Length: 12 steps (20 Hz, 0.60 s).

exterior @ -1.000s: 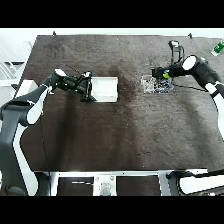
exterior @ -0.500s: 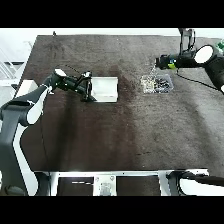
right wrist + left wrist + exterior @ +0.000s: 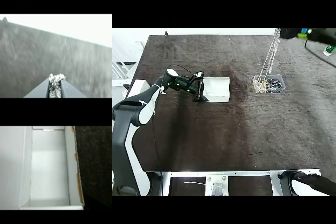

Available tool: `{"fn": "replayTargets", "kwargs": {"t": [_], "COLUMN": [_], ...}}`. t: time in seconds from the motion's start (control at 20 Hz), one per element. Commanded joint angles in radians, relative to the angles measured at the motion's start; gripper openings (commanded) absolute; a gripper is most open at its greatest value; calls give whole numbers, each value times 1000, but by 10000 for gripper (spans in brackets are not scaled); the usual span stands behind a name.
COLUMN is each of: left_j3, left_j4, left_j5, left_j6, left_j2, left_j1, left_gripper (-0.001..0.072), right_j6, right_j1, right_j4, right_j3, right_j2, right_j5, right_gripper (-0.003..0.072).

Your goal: Fold the box and place the chain.

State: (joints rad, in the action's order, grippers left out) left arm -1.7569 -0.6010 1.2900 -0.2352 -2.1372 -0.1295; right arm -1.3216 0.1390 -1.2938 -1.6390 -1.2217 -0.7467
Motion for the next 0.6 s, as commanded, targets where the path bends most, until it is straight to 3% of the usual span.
{"fn": "replayTargets", "kwargs": {"t": [0.0,0.15,0.3,0.45,0.55], "left_j3": [-1,0,-1,-1,-1], "left_j4": [0,0,0,0,0], "left_j5": [0,0,0,0,0], "left_j6": [0,0,0,0,0], "left_j2": [0,0,0,0,0], "left_j1": [0,0,0,0,0], "left_gripper": [510,510,510,510,510], "right_j6": [57,70,69,51,42], "right_j1": [42,72,72,72,79], "right_j4": [0,-5,-4,-2,4], "right_j3": [-72,-93,-72,-3,90], "right_j2": [28,31,31,32,33], "right_j5": [35,3,-137,-285,-321], "right_gripper": [9,10,10,9,9]}}
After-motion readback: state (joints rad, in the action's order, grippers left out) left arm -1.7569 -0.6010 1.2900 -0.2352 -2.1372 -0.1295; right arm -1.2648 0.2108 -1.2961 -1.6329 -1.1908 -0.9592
